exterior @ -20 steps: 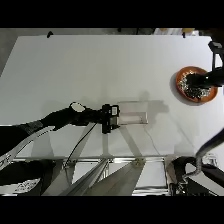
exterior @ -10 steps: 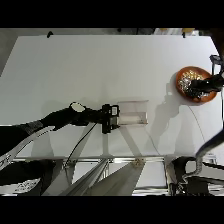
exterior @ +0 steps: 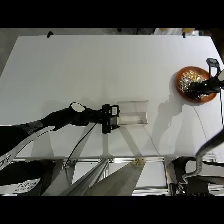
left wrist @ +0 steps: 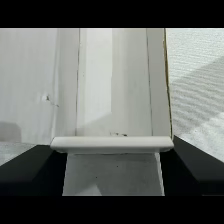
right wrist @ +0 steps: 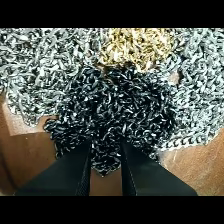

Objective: Fold the box and place the chain.

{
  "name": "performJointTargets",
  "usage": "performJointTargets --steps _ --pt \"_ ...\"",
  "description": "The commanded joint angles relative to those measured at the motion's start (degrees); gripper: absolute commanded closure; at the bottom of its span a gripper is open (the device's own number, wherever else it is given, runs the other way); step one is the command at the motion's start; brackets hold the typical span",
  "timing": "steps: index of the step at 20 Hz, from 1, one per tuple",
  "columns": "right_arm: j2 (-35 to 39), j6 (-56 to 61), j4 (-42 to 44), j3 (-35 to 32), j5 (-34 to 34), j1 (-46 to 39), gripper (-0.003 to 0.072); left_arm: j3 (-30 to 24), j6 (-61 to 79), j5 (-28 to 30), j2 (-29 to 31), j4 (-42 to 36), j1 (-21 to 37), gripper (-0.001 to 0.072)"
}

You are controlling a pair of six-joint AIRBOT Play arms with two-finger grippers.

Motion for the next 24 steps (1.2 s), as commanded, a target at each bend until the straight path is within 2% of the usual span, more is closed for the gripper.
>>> performJointTargets --steps 1,6,8,16,24 --pt "-0.7 0.0 -1.0 0.0 0.3 0.0 0.0481 0.0 0.0 0.0 0.0 0.0 0.0 0.0398" --pt "-2.8 0.0 -1.0 0.0 1.5 0.0 0.0498 0.0 0.0 0.0 0.0 0.0 0.0 0.0398" --pt "-2.4 0.0 -1.0 0.0 1.6 0.0 0.0663 0.0 0.0 0.0 0.0 0.0 0.0 0.0398" --pt "6.5 -0.1 -1.0 0.0 1.9 0.0 0.0671 0.0 0.0 0.0 0.0 0.0 0.0 0.0398" --pt "14.9 -0.5 -0.6 0.0 5.4 0.0 0.0671 0.0 0.0 0.0 0.0 0.0 0.0 0.0398"
